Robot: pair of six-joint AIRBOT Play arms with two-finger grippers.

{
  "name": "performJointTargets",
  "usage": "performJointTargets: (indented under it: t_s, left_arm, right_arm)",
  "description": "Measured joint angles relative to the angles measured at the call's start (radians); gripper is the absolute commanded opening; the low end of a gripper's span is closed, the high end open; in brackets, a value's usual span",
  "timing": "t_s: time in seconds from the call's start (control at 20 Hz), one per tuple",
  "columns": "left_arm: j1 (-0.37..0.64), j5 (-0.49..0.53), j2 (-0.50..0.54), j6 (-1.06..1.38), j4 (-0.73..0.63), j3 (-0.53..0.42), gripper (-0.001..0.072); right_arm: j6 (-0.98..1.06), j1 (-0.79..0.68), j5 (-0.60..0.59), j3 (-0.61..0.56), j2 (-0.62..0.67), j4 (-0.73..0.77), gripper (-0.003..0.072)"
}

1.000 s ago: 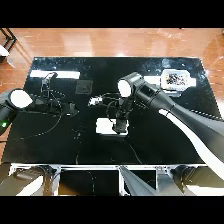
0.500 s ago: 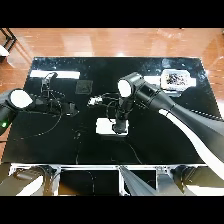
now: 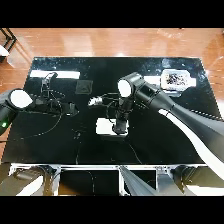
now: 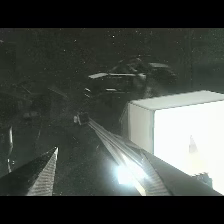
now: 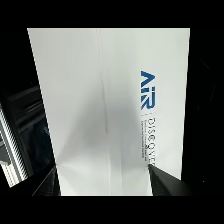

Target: Fold the box and place the chain.

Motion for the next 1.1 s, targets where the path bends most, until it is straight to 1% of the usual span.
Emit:
performJointTargets:
  t_s: [0.55,1.1]
  left_arm:
    - [0.000,0.000,0.000,0.000,0.000,0.000,0.0626]
    - [0.000,0.002,0.000,0.000,0.000,0.000,0.0626]
  right_arm:
    - [0.005,0.000,-0.027,0.000,-0.005,-0.014,0.0715]
    - [0.046,0.002,-0.079,0.000,-0.029,-0.066,0.0714]
